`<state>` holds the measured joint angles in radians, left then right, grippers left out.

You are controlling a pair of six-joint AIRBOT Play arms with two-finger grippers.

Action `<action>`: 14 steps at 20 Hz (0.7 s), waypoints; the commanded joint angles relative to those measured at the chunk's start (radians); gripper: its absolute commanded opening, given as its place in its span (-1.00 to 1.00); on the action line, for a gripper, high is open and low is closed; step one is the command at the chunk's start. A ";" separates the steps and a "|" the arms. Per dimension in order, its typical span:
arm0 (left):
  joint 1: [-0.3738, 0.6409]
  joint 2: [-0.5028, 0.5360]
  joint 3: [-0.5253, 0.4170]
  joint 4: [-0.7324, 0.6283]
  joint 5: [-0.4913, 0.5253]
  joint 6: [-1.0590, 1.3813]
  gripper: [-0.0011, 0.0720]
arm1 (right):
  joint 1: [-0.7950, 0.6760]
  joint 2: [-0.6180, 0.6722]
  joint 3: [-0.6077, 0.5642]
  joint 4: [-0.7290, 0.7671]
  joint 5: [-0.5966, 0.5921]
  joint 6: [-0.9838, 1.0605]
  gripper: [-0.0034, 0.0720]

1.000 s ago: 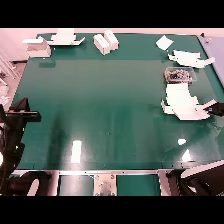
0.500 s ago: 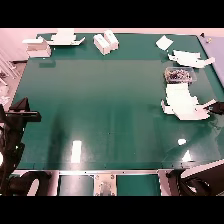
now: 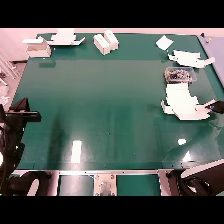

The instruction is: Fold the box and place the chain.

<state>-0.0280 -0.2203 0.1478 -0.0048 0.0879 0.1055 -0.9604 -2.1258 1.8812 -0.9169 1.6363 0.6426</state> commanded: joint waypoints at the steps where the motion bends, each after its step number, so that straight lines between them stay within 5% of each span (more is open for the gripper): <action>1: 0.001 0.000 0.000 0.000 0.000 0.000 -0.92 | 0.000 -0.019 0.002 0.016 0.001 0.000 0.20; 5: 0.001 0.000 0.000 0.000 0.000 0.000 -0.92 | 0.004 -0.039 0.001 0.016 0.008 0.000 0.14; 14: 0.001 0.000 0.000 0.000 0.000 0.000 -0.92 | 0.004 -0.053 0.002 0.015 0.027 0.000 -0.41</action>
<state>-0.0280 -0.2203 0.1478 -0.0048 0.0879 0.1055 -0.9569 -2.1769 1.8832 -0.8959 1.6463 0.6415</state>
